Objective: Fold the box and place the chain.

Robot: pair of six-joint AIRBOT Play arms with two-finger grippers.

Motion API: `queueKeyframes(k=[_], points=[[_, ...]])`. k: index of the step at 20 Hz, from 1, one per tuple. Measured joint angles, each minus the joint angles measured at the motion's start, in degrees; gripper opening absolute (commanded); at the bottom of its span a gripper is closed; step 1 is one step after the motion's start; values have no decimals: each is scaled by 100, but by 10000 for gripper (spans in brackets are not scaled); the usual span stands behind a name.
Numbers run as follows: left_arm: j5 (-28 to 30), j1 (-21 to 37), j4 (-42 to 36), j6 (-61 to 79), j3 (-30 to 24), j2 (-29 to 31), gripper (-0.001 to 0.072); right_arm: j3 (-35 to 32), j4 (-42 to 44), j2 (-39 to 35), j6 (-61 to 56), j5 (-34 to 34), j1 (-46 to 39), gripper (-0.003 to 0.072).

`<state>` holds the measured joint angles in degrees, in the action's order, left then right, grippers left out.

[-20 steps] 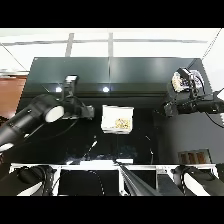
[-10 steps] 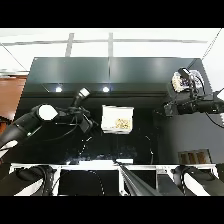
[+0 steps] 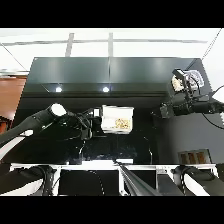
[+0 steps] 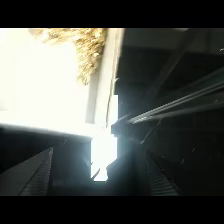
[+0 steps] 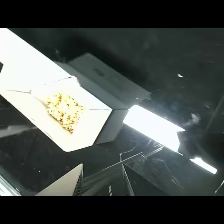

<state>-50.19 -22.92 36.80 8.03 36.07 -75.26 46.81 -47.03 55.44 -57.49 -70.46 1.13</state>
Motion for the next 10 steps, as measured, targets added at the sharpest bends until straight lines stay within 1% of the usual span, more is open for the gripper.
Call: queueKeyframes(k=[4,7,10], points=[[-186,212,-468,542,146,-256,716,0,-9,-2,-9,11,127,288],[-238,249,-621,752,291,-398,713,0,-22,0,-20,33,157,288],[-129,208,-691,876,431,-507,711,0,-22,0,-20,52,168,288]])
